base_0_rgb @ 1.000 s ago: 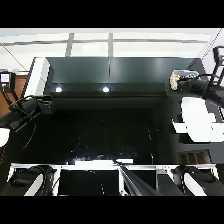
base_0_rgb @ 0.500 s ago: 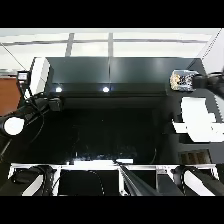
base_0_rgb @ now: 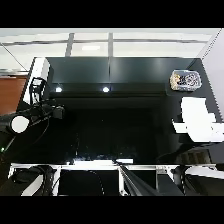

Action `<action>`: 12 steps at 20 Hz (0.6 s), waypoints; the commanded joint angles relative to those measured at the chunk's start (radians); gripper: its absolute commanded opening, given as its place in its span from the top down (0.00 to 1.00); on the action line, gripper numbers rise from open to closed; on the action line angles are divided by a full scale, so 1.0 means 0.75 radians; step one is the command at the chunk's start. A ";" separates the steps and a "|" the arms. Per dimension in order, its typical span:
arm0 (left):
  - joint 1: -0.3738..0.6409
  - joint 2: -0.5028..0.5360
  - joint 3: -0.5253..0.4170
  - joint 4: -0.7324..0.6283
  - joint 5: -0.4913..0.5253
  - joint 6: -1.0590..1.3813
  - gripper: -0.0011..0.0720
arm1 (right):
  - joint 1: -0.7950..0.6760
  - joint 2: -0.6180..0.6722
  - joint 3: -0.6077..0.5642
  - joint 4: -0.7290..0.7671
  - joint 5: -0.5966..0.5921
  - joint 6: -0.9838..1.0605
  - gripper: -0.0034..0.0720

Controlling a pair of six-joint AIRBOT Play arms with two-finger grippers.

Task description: Fold the box and place the chain.

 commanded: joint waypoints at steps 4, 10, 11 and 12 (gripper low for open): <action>-0.001 -0.003 0.000 0.019 -0.025 -0.002 0.01 | -0.070 -0.198 0.154 0.267 0.388 -0.677 0.03; -0.001 -0.003 0.000 0.024 0.034 -0.015 0.01 | -0.068 -0.198 0.154 0.326 0.475 -0.759 0.58; -0.001 -0.003 0.000 0.019 0.044 -0.015 0.01 | -0.068 -0.197 0.154 0.354 0.507 -0.760 0.79; -0.001 -0.003 0.000 0.013 0.045 -0.015 0.01 | -0.066 -0.194 0.152 0.375 0.538 -0.759 0.80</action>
